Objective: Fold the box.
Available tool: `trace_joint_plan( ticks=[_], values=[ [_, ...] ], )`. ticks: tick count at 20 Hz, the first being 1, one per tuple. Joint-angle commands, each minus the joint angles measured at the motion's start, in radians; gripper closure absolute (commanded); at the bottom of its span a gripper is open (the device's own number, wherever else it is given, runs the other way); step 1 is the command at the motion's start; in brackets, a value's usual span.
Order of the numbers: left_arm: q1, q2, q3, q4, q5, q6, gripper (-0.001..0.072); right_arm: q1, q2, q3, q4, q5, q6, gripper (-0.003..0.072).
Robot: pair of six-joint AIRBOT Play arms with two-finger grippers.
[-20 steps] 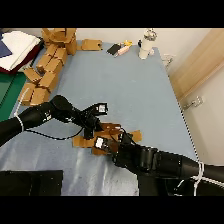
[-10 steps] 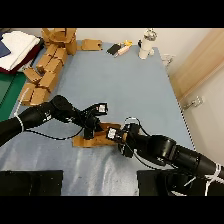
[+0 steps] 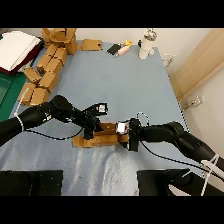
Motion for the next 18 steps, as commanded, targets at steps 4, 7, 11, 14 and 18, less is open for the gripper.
trace_joint_plan(
  ticks=[4,7,11,14,18],
  values=[
    [0.000,0.000,0.000,0.000,0.000,0.000,0.0700,-0.053,-0.177,0.074,0.149,-0.074,-0.182,-0.0032],
    [0.000,0.000,0.000,0.000,0.000,0.000,0.0699,-0.053,-0.212,0.076,0.164,-0.079,-0.179,-0.0028],
    [-0.001,0.000,0.000,0.000,0.000,0.000,0.0699,-0.054,-0.210,0.076,0.122,-0.088,-0.170,-0.0027],
    [-0.001,0.000,0.000,0.000,0.000,0.000,0.0700,-0.053,-0.225,0.075,0.130,-0.069,-0.172,-0.0026],
    [-0.001,0.000,0.000,0.000,0.000,0.000,0.0699,-0.052,-0.283,0.075,0.162,-0.053,-0.172,-0.0023]
  ],
)
